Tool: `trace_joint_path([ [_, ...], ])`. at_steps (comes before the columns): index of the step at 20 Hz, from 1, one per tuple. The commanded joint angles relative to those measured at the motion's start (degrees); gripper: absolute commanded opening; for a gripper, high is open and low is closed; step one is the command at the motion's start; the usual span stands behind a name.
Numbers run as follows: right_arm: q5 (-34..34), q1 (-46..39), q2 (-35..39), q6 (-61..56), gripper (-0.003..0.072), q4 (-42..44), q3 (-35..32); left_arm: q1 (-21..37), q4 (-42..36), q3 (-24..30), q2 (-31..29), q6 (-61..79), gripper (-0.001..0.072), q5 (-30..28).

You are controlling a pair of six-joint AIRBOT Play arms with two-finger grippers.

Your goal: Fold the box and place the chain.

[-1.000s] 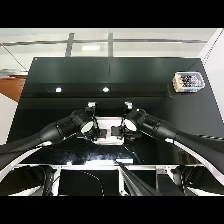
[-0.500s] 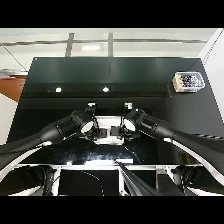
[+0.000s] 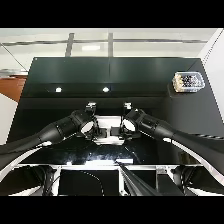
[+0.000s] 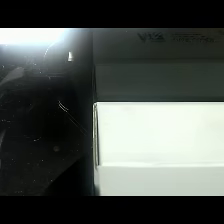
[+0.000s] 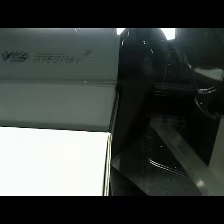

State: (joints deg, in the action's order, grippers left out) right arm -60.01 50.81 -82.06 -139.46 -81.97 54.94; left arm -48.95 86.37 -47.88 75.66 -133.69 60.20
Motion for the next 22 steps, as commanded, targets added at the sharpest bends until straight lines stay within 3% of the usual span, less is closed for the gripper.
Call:
trace_joint_path([
  [1, -0.6, 0.0, 0.0, 0.4, 0.0055, -0.2, 0.0, 0.0, 0.0, 0.0, 0.0, -0.1, 0.0032, 0.1],
  [3, -1.2, 0.0, 0.0, 0.4, 0.0187, -0.9, 0.0, 0.0, -0.1, 0.0, 0.0, 0.0, 0.0032, 0.1],
  [4, -1.4, 0.0, 0.0, 0.4, 0.0215, -0.9, 0.0, 0.0, -0.1, 0.0, 0.0, 0.0, 0.0033, 0.1],
  [8, -1.4, 0.0, 0.0, 0.4, 0.0199, -0.8, 0.0, 0.0, -0.1, 0.0, 0.0, -0.1, 0.0033, 0.2],
  [10, -1.4, 0.0, 0.0, 0.4, 0.0063, -0.8, 0.0, 0.0, -0.1, 0.0, 0.0, -0.1, 0.0033, 0.2],
  [13, -1.4, 0.0, 0.0, 0.4, 0.0064, -1.0, 0.2, 0.0, -0.1, 0.0, 0.0, -0.1, 0.0033, 0.3],
  [14, -1.4, 0.0, 0.0, 0.4, 0.0095, -1.1, 0.5, 0.0, -0.1, 0.0, 0.0, -0.1, 0.0033, 0.3],
  [15, -1.6, 0.0, 0.0, 0.4, 0.0265, -1.3, 0.8, 0.0, -0.1, 0.0, 0.0, 0.0, 0.0032, 0.3],
  [16, -1.8, 0.0, 0.0, 0.5, 0.0381, -1.6, 1.3, 0.0, -0.1, 0.0, 0.0, -0.1, 0.0033, 0.3],
  [17, -1.9, 0.0, 0.1, 1.8, 0.0444, -1.9, 1.9, 0.0, -0.1, 0.0, 0.0, -0.1, 0.0033, 0.3],
  [22, -5.6, 0.0, 1.5, 5.8, 0.0454, -5.1, 4.0, 0.0, -0.1, 0.0, 0.0, -0.1, 0.0032, 0.5],
])
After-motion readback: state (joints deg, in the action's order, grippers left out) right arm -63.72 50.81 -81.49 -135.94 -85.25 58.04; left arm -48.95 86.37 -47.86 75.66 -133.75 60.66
